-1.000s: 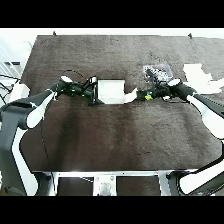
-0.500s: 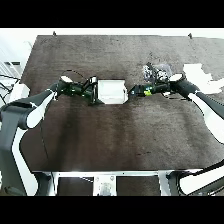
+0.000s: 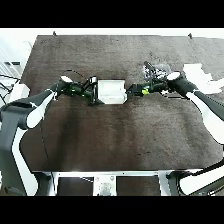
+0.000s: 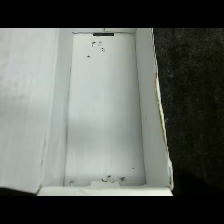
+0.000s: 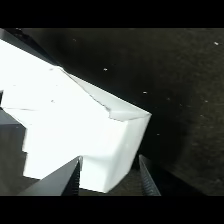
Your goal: Fold the box and place the chain.
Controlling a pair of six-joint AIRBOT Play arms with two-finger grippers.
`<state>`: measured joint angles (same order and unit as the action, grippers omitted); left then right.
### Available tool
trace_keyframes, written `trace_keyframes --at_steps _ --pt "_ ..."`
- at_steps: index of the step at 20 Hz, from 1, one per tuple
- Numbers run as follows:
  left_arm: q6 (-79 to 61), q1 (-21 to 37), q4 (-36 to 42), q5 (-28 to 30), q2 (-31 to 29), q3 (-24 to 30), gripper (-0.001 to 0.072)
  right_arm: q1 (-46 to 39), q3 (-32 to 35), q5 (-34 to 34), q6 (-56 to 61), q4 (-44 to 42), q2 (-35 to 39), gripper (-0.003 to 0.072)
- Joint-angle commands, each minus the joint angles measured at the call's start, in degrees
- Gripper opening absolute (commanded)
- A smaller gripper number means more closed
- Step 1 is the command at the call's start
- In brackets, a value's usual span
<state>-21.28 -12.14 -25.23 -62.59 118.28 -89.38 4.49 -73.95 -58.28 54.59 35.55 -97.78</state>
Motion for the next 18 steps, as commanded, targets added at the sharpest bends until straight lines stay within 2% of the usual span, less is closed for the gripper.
trace_keyframes --at_steps 1,6,13,18 --pt "-0.02 0.04 -0.02 0.00 0.00 -0.02 0.0279 0.74 -0.81 -0.70 2.01 0.04 -0.15 0.0452" --pt "-0.02 0.04 -0.02 0.00 0.00 -0.02 0.0279 1.92 -1.68 -0.70 4.02 0.44 -0.52 0.0453" --pt "-0.02 0.04 -0.02 0.02 0.00 -0.02 0.0278 4.74 -4.26 0.22 10.27 10.01 -0.63 0.0453" --pt "-0.02 0.04 -0.02 0.02 0.00 -0.02 0.0278 6.19 -7.58 0.20 12.57 12.44 -2.78 0.0453"
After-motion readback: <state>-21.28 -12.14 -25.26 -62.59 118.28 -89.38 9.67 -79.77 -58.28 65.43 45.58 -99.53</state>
